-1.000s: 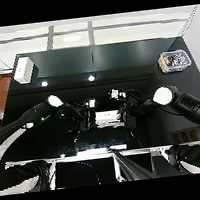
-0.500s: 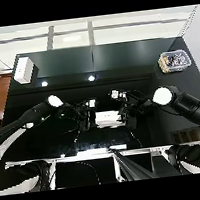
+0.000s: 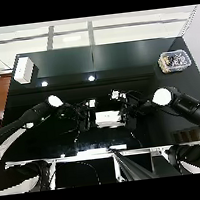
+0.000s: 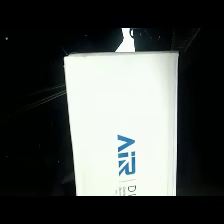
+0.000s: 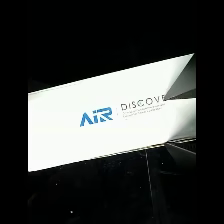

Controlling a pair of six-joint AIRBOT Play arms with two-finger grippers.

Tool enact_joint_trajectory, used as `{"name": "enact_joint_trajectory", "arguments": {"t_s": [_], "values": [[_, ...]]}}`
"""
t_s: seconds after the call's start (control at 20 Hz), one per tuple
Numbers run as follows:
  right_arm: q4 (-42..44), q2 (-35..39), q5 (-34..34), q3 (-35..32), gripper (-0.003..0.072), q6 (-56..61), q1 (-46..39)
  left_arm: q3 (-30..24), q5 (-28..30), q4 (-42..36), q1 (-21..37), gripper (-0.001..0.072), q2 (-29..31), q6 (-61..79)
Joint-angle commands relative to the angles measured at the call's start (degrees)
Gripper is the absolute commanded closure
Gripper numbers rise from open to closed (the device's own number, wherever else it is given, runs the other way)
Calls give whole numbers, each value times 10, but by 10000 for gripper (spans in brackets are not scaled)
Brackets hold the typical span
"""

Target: Fold the box and place the chain.

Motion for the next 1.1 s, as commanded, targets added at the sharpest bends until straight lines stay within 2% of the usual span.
{"name": "enact_joint_trajectory", "arguments": {"t_s": [0.0,0.15,0.3,0.45,0.55,0.65,0.7,0.75,0.9,1.05], "values": [[-2,-1,-6,-4,363,3,0,0,1,0,0,220,0,0],[3,-8,-17,-5,363,18,0,0,0,0,0,220,0,0],[2,-2,5,-4,363,33,-1,0,1,0,0,220,0,0],[-2,22,61,9,363,104,-18,0,1,0,0,220,0,0],[-2,39,122,23,363,204,-61,0,1,0,0,220,0,0],[20,43,165,3,384,286,-112,0,1,0,0,220,0,0],[73,43,167,-25,611,288,-132,0,1,0,0,220,0,0],[141,43,152,-56,686,282,-142,0,1,0,0,220,0,0],[309,41,43,-113,684,275,-127,0,1,0,0,220,0,0],[354,20,-30,-118,684,275,-89,0,1,0,0,220,0,0]]}}
